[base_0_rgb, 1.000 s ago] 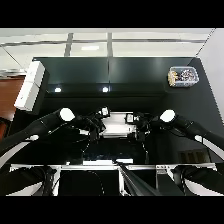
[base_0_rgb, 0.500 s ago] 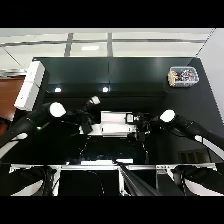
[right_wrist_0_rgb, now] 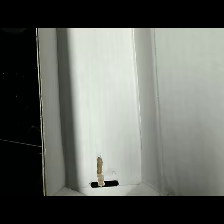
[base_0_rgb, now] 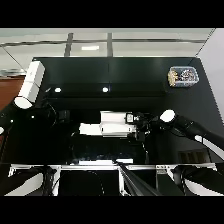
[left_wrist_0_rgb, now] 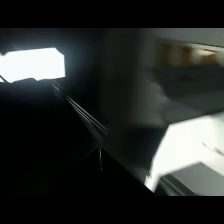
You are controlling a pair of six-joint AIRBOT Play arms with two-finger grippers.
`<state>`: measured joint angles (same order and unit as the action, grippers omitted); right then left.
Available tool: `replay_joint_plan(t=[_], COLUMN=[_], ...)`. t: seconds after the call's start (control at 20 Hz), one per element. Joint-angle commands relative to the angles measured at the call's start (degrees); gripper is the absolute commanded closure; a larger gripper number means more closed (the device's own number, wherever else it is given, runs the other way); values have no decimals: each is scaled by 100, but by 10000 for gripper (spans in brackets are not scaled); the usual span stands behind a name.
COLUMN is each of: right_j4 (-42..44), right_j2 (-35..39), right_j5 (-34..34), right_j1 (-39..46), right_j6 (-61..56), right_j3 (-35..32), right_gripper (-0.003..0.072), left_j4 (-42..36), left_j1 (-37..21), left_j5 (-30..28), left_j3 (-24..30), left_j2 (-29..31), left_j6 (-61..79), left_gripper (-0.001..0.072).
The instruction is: Fold the box and place the chain.
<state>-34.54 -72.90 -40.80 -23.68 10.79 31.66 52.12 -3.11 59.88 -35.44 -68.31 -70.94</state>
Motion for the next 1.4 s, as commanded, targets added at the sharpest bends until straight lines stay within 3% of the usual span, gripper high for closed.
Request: replay_joint_plan(t=[0.0, 0.15, 0.3, 0.5, 0.7, 0.75, 0.8, 0.85, 0.9, 1.1, 1.35], right_j4=[-2, -2, -2, -2, -4, -4, -4, -4, -4, -4, -4], right_j2=[0, 0, 0, 0, 0, 0, 0, 0, 0, 0, 0], right_j5=[0, 0, 0, -2, -2, -2, -2, -2, -2, -2, -2], right_j1=[-2, -2, -2, -2, -2, -2, -2, -2, -2, -2, -2], right_j6=[0, 0, 0, 0, 0, 0, 0, 0, 0, 0, 0], right_j3=[0, 0, 0, 0, 0, 0, 0, 0, 0, 0, 0], right_gripper=[256, 256, 256, 256, 256, 256, 256, 256, 256, 256, 255], left_j4=[-898, -1696, -1836, -2798, -2927, -2929, -2927, -2929, -2933, -3353, -2872], left_j1=[-22, 533, 1069, 1211, 1211, 1211, 1211, 1211, 1211, 1360, 2081], left_j5=[138, -345, -682, -105, -94, -94, -90, -90, -85, -118, -455], left_j3=[529, 931, 905, 874, 868, 861, 846, 826, 798, 758, 306], left_j2=[-138, -140, -149, -256, -280, -280, -280, -280, -278, -280, -275], left_j6=[-105, 492, 560, 1904, 1987, 1971, 1974, 1967, 1888, 1788, 1174], left_gripper=[683, 683, 682, 680, 677, 623, 461, 204, 67, 67, 95])
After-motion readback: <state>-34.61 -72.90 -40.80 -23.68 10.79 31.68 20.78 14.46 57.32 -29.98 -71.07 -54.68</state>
